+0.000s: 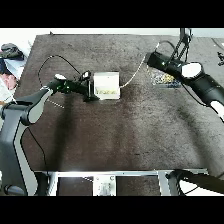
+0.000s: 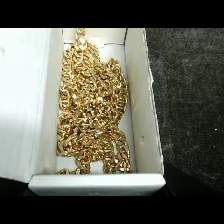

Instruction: Fold the box and place the chain.

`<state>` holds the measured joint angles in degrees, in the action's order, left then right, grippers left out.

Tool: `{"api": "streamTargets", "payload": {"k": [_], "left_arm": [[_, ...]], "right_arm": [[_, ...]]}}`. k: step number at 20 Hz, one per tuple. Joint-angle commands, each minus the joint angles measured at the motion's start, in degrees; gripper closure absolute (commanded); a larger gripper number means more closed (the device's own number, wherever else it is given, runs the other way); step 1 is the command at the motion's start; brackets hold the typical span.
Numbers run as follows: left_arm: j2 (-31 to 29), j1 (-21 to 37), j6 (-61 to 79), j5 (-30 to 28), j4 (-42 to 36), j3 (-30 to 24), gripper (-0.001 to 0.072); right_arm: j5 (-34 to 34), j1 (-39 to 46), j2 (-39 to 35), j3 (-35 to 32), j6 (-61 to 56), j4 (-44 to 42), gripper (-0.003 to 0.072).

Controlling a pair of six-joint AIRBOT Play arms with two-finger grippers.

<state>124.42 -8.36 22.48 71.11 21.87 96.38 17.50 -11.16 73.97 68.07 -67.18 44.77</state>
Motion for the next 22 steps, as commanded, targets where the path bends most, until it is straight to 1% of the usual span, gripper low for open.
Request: {"api": "streamTargets", "payload": {"k": [1,4,7,11,14,19,22], "left_arm": [[0.0,0.0,0.0,0.0,0.0,0.0,0.0359],[0.0,0.0,0.0,0.0,0.0,0.0,0.0359],[0.0,0.0,0.0,0.0,0.0,0.0,0.0358],[0.0,0.0,0.0,0.0,0.0,0.0,0.0359],[0.0,0.0,0.0,0.0,0.0,0.0,0.0359],[0.0,0.0,0.0,0.0,0.0,0.0,0.0359],[0.0,0.0,0.0,0.0,0.0,0.0,0.0359]], "right_arm": [[-2.1,-5.6,-4.5,2.6,3.3,0.1,0.0673],[-2.8,-10.2,-4.4,6.3,4.7,1.3,0.0673],[-4.7,-13.6,-4.4,8.3,4.9,2.6,0.0673],[-6.6,-16.8,-3.9,8.9,4.9,3.4,0.0673],[-8.1,-18.1,-1.5,8.9,4.6,3.4,0.0673],[-7.6,-18.2,4.2,8.8,4.6,3.4,0.0673],[-4.3,-18.0,7.1,8.8,4.6,3.7,0.0672]]}}
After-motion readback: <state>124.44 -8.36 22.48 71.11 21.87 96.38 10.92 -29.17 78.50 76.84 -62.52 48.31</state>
